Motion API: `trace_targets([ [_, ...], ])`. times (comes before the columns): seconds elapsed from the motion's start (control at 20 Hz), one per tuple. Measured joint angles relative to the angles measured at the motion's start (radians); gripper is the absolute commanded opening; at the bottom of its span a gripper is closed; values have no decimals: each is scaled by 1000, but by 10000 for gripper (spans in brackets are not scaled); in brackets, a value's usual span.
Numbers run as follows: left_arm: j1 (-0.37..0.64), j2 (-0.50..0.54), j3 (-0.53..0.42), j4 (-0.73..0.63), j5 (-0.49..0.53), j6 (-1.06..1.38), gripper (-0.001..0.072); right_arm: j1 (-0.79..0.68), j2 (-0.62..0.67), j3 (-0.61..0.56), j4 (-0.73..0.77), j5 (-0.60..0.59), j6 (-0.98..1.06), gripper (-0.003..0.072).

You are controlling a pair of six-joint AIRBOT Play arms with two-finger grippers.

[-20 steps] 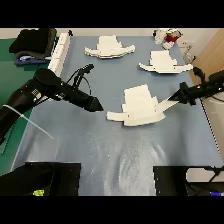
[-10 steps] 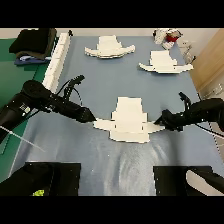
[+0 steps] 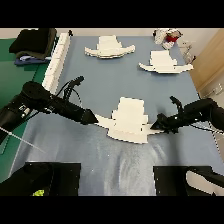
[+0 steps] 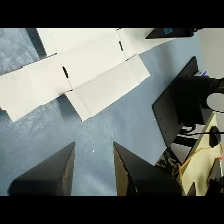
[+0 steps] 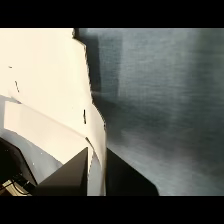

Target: Fold the box.

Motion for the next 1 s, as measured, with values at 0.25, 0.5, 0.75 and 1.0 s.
trace_targets([
  [0.25, 0, 0, 0, -2, 14, -1, 344, 72, -11, 7, 10, 23, -57, 0],
  [0.5, 1, 0, 0, -7, 26, -1, 344, 209, 117, -51, 16, 56, -97, 0],
  [0.75, 8, -59, 2, 28, 45, 23, 373, 348, 294, -143, 15, 138, -86, 1],
  [1.0, 43, -192, 2, -38, 58, 103, 372, 405, 343, -173, 7, 168, -67, 1],
])
